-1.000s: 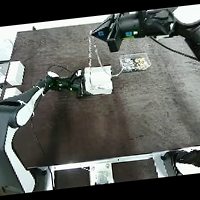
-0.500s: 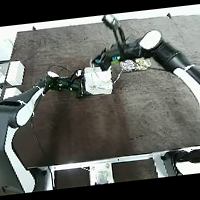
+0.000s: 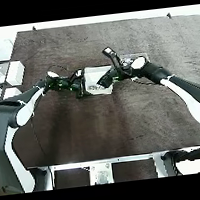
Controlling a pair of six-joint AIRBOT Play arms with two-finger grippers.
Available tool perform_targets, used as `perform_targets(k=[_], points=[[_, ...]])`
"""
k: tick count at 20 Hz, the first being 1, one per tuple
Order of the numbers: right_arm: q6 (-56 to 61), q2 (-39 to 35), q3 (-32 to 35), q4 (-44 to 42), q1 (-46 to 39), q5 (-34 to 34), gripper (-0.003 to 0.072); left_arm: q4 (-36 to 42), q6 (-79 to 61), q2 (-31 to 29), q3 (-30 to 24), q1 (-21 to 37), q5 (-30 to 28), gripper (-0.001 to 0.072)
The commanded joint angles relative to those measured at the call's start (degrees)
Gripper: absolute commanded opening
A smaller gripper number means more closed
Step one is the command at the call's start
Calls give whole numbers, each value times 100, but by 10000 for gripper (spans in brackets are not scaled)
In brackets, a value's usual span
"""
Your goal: Fold the box and place the chain.
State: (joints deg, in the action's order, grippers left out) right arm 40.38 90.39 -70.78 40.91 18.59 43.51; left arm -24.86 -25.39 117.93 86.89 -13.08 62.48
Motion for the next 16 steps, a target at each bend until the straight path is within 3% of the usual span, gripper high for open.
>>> perform_targets(k=[1,5,9,16], points=[[15,-466,57,15,-256,4,437,-2,0,0,-2,2,-7,387],[1012,-754,94,22,-1069,-42,428,-2,-2,0,-2,2,-4,386],[1364,-201,199,11,-1648,-365,439,-2,0,0,-2,2,-7,387],[1471,656,197,2,-1676,-1250,460,-2,0,0,-2,2,-4,387]])
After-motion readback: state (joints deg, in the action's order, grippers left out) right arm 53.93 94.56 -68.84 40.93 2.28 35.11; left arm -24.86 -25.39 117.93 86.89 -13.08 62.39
